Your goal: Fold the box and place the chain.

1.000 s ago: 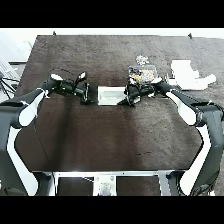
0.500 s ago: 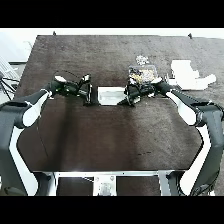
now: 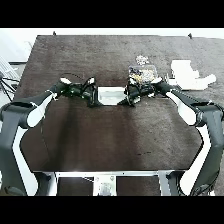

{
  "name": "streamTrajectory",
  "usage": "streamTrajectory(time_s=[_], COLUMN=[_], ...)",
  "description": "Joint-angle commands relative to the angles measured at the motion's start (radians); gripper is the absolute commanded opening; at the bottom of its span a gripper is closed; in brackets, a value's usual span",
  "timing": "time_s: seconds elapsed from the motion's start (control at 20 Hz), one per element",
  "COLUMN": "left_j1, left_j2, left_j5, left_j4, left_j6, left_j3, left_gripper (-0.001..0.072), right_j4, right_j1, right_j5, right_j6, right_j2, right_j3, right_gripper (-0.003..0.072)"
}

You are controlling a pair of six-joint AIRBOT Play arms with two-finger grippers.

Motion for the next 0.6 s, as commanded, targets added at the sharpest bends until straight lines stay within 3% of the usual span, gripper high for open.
streamTrajectory(time_s=[0.0,0.1,0.15,0.2,0.55], left_j1=[-0.008,-0.008,-0.008,-0.008,-0.008], left_j2=[-0.008,-0.008,-0.008,-0.008,-0.008], left_j5=[0.005,-0.018,-0.018,-0.017,-0.010], left_j4=[-0.015,-0.015,-0.014,-0.014,-0.013], left_j6=[0.052,0.098,0.097,0.097,0.095], left_j3=[0.002,0.002,0.002,0.002,0.002], left_gripper=[0.0720,0.0686,0.0576,0.0532,0.0532], right_j4=[0.000,0.000,0.000,0.000,0.000], right_j1=[0.000,0.000,0.000,0.000,0.000], right_j5=[0.000,0.000,0.000,0.000,0.000], right_j6=[0.000,0.000,0.000,0.000,0.000], right_j2=[0.000,0.000,0.000,0.000,0.000], right_j3=[0.000,0.000,0.000,0.000,0.000], right_gripper=[0.0416,0.0416,0.0416,0.0416,0.0416])
